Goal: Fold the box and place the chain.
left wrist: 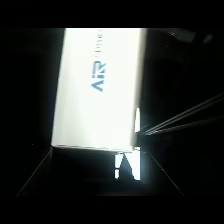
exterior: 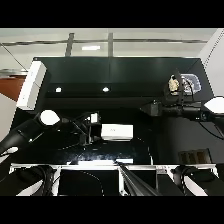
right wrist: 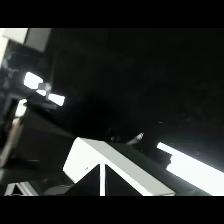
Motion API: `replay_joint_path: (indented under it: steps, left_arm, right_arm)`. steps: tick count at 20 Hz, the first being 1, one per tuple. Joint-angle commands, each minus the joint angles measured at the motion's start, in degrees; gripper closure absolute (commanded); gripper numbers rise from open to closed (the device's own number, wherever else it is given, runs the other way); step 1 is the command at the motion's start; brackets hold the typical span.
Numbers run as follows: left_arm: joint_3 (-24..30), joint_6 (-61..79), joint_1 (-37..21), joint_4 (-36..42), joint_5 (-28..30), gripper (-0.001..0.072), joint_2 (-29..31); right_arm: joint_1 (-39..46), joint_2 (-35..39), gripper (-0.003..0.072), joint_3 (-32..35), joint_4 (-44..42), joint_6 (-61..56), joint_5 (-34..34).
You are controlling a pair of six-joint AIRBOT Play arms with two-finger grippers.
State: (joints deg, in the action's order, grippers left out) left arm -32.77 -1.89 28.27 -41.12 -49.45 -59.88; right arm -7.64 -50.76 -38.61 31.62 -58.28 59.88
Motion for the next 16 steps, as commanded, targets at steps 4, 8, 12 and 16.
replay_joint_path:
  steps: [4, 8, 12, 16]
  left_arm:
    - [-7.0, -8.3, 2.6, -1.7, -1.5, -0.0002, -1.7]
    - [-11.8, -8.7, 7.7, -1.7, 1.9, -0.0002, -10.1]
    - [-12.4, -9.1, 9.9, -1.7, 2.5, -0.0002, -12.2]
    - [-12.4, -9.1, 11.3, -1.9, 2.9, -0.0002, -12.5]
  right_arm:
    - [1.5, 0.8, 0.0638, 0.0, 3.0, 0.0, -0.1]
    - [1.5, 0.8, 0.0639, 0.0, 3.0, 0.0, -0.1]
    - [1.5, 0.8, 0.0638, 0.0, 3.0, 0.0, -0.1]
    - [1.5, 0.8, 0.0639, 0.0, 3.0, 0.0, -0.6]
